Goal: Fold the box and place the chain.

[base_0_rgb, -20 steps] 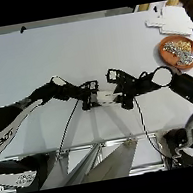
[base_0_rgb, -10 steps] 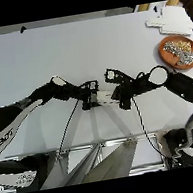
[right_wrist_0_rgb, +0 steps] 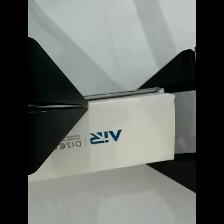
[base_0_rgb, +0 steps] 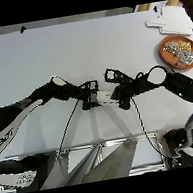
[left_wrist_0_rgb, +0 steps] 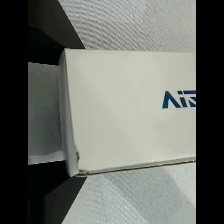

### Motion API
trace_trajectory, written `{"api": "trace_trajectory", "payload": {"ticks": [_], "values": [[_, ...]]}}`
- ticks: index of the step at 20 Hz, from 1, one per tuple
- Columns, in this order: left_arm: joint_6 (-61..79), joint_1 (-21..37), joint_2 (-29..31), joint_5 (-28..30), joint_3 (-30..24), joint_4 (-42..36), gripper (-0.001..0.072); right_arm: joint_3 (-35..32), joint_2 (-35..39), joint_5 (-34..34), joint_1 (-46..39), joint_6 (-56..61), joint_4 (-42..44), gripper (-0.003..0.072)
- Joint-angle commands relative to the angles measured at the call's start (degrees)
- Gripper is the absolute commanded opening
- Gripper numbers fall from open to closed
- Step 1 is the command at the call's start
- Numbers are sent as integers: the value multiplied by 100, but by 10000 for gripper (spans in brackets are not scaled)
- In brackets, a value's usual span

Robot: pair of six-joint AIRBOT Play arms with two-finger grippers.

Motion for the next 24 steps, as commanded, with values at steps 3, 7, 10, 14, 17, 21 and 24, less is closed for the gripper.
{"api": "trace_trajectory", "payload": {"ticks": [3, 7, 10, 14, 17, 21, 24], "values": [[0, 4, 4, -7, 4, 0, 137, -2, -55, 122, 7, -22, -79, 16], [0, 4, 4, -7, 4, 0, 137, -105, -61, 61, 7, -22, -98, 16], [0, 4, 4, -7, 4, 0, 137, -345, -61, -162, 7, -22, -83, 16], [0, 4, 4, -7, 4, 0, 137, -415, -205, -184, 7, -22, -70, 16], [0, 4, 4, -7, 4, 0, 137, -415, -448, -92, 7, -22, -46, 16], [0, 4, 4, -7, 4, 0, 137, -413, -439, -94, 7, -24, -48, 16], [0, 4, 4, -7, 4, 0, 137, -411, -210, -144, -11, 9, -46, 16]]}}
